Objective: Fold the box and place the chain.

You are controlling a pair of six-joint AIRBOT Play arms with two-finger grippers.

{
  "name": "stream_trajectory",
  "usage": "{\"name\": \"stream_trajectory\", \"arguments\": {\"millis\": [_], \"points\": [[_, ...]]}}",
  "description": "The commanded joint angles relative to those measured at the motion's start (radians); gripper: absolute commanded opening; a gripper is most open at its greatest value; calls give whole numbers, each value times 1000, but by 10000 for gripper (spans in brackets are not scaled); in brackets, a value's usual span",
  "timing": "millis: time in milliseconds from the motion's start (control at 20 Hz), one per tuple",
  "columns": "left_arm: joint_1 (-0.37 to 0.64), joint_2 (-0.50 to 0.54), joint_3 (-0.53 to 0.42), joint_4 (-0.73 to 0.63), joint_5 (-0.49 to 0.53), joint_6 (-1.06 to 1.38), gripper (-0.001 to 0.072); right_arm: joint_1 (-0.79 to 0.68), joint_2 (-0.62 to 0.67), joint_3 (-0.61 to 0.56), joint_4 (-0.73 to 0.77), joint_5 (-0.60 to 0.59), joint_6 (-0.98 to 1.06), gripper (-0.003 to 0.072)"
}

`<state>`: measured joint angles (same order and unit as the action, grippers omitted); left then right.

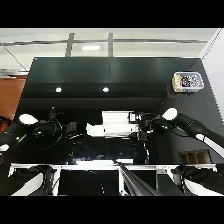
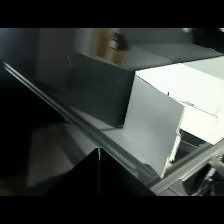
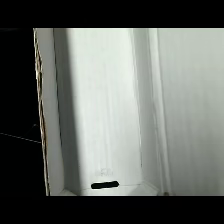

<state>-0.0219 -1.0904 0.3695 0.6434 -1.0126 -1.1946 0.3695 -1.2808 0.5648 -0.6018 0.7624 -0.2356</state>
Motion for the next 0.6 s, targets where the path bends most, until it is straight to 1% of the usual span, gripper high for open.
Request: {"name": "stream_trajectory", "arguments": {"millis": [0, 100, 150, 350, 550], "points": [[-63, -80, -18, -122, 96, 43, 22, 1, -1, 0, 0, 0, 0, 232], [-101, -98, -17, -153, 145, 47, 22, 1, -1, 0, 0, 0, 0, 232], [-113, -104, -15, -155, 153, 46, 22, 1, -1, 0, 0, 0, 0, 232], [-165, -145, -4, -159, 152, 60, 22, 1, -1, 0, 0, 0, 0, 232], [-205, -168, 51, -204, 135, 190, 24, 1, -1, 0, 0, 0, 0, 232]]}}
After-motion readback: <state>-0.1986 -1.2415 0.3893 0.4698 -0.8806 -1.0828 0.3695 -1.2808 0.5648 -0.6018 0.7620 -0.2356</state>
